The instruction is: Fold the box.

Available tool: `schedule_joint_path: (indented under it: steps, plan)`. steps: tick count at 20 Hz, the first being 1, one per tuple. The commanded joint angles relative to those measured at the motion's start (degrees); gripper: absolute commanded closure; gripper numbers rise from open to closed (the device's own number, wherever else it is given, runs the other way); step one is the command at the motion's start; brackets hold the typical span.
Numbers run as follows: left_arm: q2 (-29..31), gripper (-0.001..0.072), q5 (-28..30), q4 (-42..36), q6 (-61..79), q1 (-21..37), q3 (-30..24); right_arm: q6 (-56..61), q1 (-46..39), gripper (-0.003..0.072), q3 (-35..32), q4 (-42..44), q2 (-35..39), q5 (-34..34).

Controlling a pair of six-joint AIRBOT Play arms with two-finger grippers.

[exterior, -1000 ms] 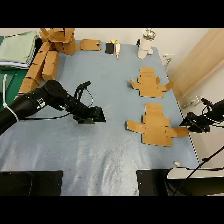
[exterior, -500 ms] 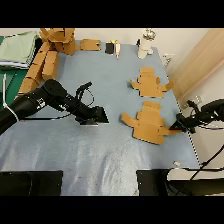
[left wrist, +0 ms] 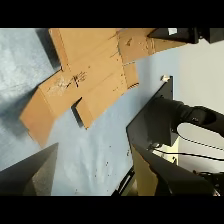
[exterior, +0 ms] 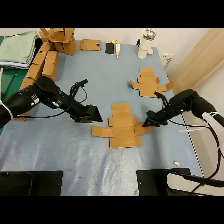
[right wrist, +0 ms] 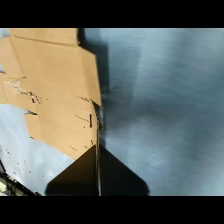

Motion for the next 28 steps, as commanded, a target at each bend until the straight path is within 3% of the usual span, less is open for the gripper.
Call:
schedule_joint_path:
  steps: [1,2,7,9,11,14,18,23,28]
  plan:
    - [0.0,0.001,-3.5,1.4,1.2,2.3,0.0,2.3,7.6,0.0376,-0.7,0.1,2.0,4.1]
    - [0.0,0.001,-4.0,1.7,1.2,2.3,0.0,2.4,8.3,0.0345,-0.9,0.0,1.6,4.1]
    - [0.0,0.001,-6.8,1.8,0.7,2.2,0.0,2.8,8.9,0.0359,-0.9,-1.2,-2.5,4.3]
    - [0.0,0.001,-7.1,1.8,0.2,2.2,0.0,2.6,8.9,0.0558,-0.9,-1.5,-3.9,4.3]
    - [0.0,0.001,-7.1,1.9,0.3,2.2,0.0,-0.5,8.9,0.0682,-0.9,-0.1,-4.5,4.2]
    - [0.0,0.001,-6.6,1.9,1.2,2.4,0.0,-6.4,8.9,0.0684,-2.1,6.0,-3.1,4.4]
    - [0.0,0.001,-4.6,3.0,2.9,3.7,0.0,-13.8,9.2,0.0686,-14.2,14.2,7.8,14.4]
    - [-1.8,0.001,-1.0,6.9,3.9,4.0,-0.1,-14.3,14.4,0.0685,-27.5,14.3,23.1,20.7]
    - [-10.3,0.001,0.0,4.7,9.3,4.5,-0.1,-13.1,19.4,0.0686,-29.5,13.7,29.5,21.2]
